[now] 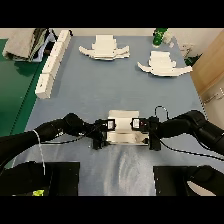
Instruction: Fold the box.
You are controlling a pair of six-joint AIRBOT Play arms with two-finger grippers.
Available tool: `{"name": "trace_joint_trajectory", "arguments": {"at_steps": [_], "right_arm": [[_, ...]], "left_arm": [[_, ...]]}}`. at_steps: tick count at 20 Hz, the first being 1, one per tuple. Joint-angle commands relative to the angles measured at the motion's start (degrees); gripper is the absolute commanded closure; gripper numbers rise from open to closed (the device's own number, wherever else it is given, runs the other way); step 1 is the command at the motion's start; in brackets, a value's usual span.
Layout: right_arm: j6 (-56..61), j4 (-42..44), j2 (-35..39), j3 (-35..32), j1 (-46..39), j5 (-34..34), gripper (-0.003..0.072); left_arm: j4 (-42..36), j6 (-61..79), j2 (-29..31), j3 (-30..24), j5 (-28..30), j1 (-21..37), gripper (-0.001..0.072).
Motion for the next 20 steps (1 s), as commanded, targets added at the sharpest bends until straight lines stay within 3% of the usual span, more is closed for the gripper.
{"name": "trace_joint_trajectory", "arguments": {"at_steps": [1,2,3,4,11,12,14,15,20], "right_arm": [[-3.28,1.84,-1.6,-0.2,2.01,2.62,0.0226],[-3.3,2.12,-2.25,-0.22,2.6,3.02,0.0281],[-3.28,2.75,-2.82,-0.22,3.1,3.13,0.0462],[-3.3,3.17,-3.19,-0.22,3.8,3.61,0.0548],[-3.78,3.48,-3.26,-0.22,5.51,5.57,0.0548],[-3.78,3.82,-3.26,-0.22,5.51,5.57,0.0506],[-3.76,4.9,-3.26,-0.22,5.49,5.88,0.015],[-3.74,5.4,-3.26,-0.22,5.49,6.25,0.0092],[-3.65,5.64,-3.26,-0.22,5.49,6.75,0.0092]], "left_arm": [[0.02,0.0,-0.02,0.02,0.0,-0.02,0.043],[0.02,0.0,-0.02,0.02,0.0,-0.02,0.043],[0.02,0.0,-0.02,0.02,-0.02,-0.02,0.043],[0.02,0.0,-0.02,0.02,0.0,-0.02,0.043],[0.02,0.0,-0.02,0.02,0.0,-0.02,0.043],[0.02,0.0,-0.02,0.02,0.0,-0.02,0.043],[0.02,0.0,-0.02,0.02,0.0,-0.02,0.043],[0.02,0.0,-0.02,0.02,0.0,-0.02,0.043],[0.02,0.0,-0.02,0.02,0.0,-0.02,0.043]]}}
